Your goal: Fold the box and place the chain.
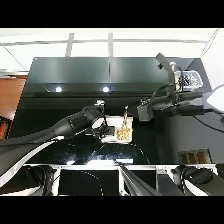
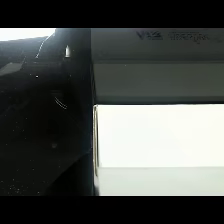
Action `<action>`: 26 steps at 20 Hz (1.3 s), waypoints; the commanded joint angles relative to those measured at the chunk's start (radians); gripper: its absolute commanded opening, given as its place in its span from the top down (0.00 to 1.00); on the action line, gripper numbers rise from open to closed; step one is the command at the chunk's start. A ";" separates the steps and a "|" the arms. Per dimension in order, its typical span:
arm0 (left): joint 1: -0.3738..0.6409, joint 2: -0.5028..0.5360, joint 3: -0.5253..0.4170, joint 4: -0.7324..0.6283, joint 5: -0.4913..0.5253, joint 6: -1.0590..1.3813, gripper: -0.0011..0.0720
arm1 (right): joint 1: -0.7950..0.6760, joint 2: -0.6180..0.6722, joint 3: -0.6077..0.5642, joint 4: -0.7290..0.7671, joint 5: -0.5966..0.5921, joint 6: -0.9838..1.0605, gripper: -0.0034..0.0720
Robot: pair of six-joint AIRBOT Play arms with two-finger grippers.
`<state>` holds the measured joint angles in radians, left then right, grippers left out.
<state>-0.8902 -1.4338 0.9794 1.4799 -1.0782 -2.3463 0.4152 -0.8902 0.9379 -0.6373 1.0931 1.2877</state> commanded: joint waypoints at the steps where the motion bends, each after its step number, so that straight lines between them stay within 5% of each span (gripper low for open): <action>1: 0.000 0.000 0.000 0.000 0.000 0.000 0.94 | 0.017 -0.018 -0.085 -0.007 -0.075 0.002 0.94; 9: 0.000 0.000 0.000 0.000 0.000 0.000 0.94 | 0.093 -0.093 -0.150 -0.161 -0.088 0.015 0.94; 10: 0.000 0.000 0.000 0.000 0.000 0.000 0.94 | 0.093 -0.093 -0.150 -0.161 -0.089 0.015 0.87; 11: 0.000 0.000 0.000 0.000 0.000 0.000 0.94 | 0.093 -0.093 -0.150 -0.161 -0.085 0.014 0.55; 12: 0.000 0.000 0.000 0.000 0.000 0.000 0.94 | 0.088 -0.091 -0.147 -0.166 -0.071 0.012 0.44; 19: 0.000 0.000 0.000 0.000 0.000 0.000 0.94 | -0.155 -0.024 -0.153 -0.332 0.159 -0.245 0.44; 26: 0.000 0.000 0.000 0.000 0.000 0.000 0.94 | -0.080 -0.032 -0.374 -0.358 -0.169 -0.612 0.44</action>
